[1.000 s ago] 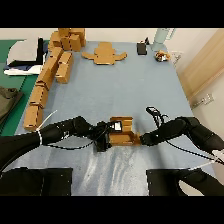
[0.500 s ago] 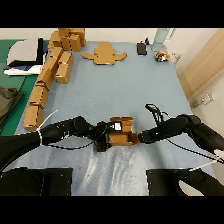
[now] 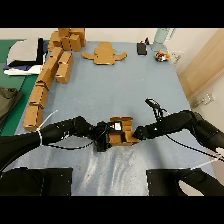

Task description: Fold the box.

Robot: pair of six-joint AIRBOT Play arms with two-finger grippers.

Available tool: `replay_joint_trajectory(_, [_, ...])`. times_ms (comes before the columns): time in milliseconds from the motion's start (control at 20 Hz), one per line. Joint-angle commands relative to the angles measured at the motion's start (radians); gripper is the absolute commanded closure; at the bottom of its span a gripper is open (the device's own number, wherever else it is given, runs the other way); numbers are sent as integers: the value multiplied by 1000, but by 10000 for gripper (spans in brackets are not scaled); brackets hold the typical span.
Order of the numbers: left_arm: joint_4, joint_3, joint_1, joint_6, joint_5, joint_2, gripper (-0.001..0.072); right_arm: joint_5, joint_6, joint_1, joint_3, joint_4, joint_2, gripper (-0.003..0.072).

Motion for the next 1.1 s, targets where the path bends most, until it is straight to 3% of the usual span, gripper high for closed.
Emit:
replay_joint_trajectory(0, [0,0,-1,0,0,0,237,-2,3,0,8,14,0,344])
replay_joint_trajectory(150, [0,0,-1,0,0,0,238,7,5,18,7,14,-10,335])
replay_joint_trajectory(250, [0,0,-1,0,0,0,237,32,11,44,8,-2,-35,246])
replay_joint_trajectory(400, [0,0,-1,0,0,0,237,69,59,88,24,-37,-78,214])
replay_joint_trajectory(800, [0,0,-1,0,0,0,238,24,452,325,156,-401,-190,214])
replay_joint_trajectory(1050, [0,0,-1,0,1,0,237,-46,699,448,235,-505,-235,214])
